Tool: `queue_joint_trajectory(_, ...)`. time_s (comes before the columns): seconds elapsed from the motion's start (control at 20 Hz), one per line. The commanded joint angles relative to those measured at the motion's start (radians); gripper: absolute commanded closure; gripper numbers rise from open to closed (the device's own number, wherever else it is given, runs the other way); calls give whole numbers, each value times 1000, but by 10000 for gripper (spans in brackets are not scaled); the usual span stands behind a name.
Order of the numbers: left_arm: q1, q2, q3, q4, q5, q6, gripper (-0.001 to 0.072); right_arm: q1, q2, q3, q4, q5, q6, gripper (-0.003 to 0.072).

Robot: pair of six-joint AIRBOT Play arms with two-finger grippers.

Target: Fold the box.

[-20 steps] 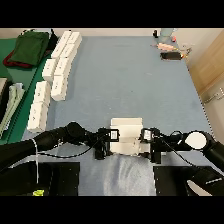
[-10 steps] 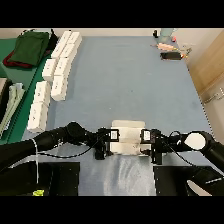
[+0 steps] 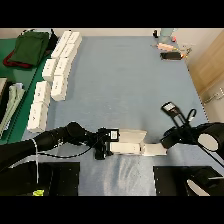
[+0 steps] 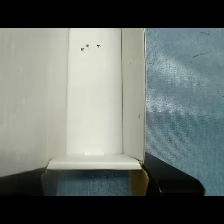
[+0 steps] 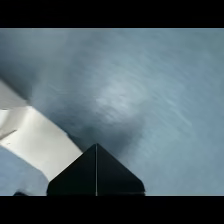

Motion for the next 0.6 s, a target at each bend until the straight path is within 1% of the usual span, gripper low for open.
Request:
queue_joint_trajectory(0.0,0,1,1,1,1,-1,183,-59,-4,33,-190,128,472,681)
queue_joint_trajectory(0.2,0,1,1,1,1,0,184,-147,-104,-40,10,114,459,683)
queue_joint_trajectory(0.35,0,1,1,1,1,0,184,-168,-172,-92,221,68,362,684)
queue_joint_trajectory(0.45,0,1,1,1,1,0,184,-167,-177,-103,319,35,322,685)
queue_joint_trajectory(0.55,0,1,1,1,1,0,183,-167,-162,-103,370,35,298,685)
